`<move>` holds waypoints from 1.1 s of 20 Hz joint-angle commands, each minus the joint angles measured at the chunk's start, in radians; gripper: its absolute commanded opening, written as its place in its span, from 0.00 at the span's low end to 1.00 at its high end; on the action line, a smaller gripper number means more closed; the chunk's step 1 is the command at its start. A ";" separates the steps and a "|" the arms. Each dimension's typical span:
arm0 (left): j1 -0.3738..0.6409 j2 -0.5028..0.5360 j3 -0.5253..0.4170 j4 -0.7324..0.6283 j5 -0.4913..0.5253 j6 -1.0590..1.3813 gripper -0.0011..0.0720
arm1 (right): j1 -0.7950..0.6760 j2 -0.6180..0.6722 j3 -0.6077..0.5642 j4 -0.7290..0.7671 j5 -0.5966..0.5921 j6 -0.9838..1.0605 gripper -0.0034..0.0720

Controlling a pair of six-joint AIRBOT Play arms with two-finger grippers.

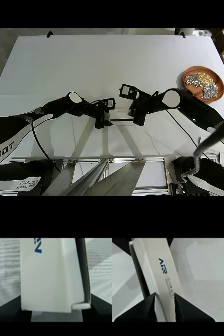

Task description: Fold the box and place the chain.

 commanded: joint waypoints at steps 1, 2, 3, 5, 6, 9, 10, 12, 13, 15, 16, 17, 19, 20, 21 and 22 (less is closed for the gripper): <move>0.001 0.000 0.001 0.001 0.000 0.000 0.63 | 0.009 -0.001 -0.027 -0.002 0.000 0.007 0.34; 0.001 0.000 0.001 0.001 0.000 0.000 0.63 | 0.016 0.000 -0.039 -0.002 -0.005 0.007 0.34; 0.001 0.000 0.001 0.001 0.000 0.000 0.63 | 0.021 -0.001 -0.046 0.000 -0.010 0.007 0.34; 0.001 0.000 0.001 0.001 0.000 0.000 0.63 | 0.027 -0.001 -0.051 0.003 -0.018 0.008 0.30; 0.001 0.000 0.001 0.001 0.000 0.000 0.63 | 0.026 0.000 -0.055 0.008 -0.025 0.008 0.25; 0.001 0.000 0.001 0.001 0.000 0.000 0.63 | 0.027 -0.001 -0.055 0.016 -0.019 0.008 0.25; 0.001 0.000 0.001 0.001 0.000 0.000 0.63 | 0.027 -0.001 -0.055 0.017 -0.014 0.008 0.25; 0.001 0.000 0.001 0.001 0.000 0.000 0.63 | 0.027 -0.001 -0.056 0.018 0.000 0.008 0.25; 0.001 0.000 0.001 0.001 0.000 0.000 0.63 | 0.027 -0.001 -0.058 0.019 0.000 0.008 0.25; 0.001 0.000 0.001 0.001 0.000 0.000 0.63 | 0.027 -0.001 -0.064 0.019 -0.001 0.008 0.25; 0.001 0.000 0.001 0.001 0.000 0.000 0.63 | 0.027 -0.001 -0.064 0.019 -0.001 0.008 0.25; 0.001 0.000 0.001 0.001 0.000 0.000 0.63 | 0.027 0.000 -0.065 0.019 -0.004 0.008 0.25; 0.001 0.000 0.001 0.001 0.000 0.000 0.63 | 0.042 -0.001 -0.068 0.014 -0.012 0.007 0.25; 0.001 0.000 0.001 0.001 0.000 0.000 0.63 | 0.052 -0.001 -0.073 0.014 -0.026 0.007 0.25; 0.001 0.000 0.001 0.001 0.000 0.000 0.63 | 0.061 -0.001 -0.079 0.014 -0.044 0.007 0.25; 0.001 0.000 0.001 0.001 0.000 0.000 0.63 | 0.066 -0.001 -0.082 0.015 -0.058 0.008 0.25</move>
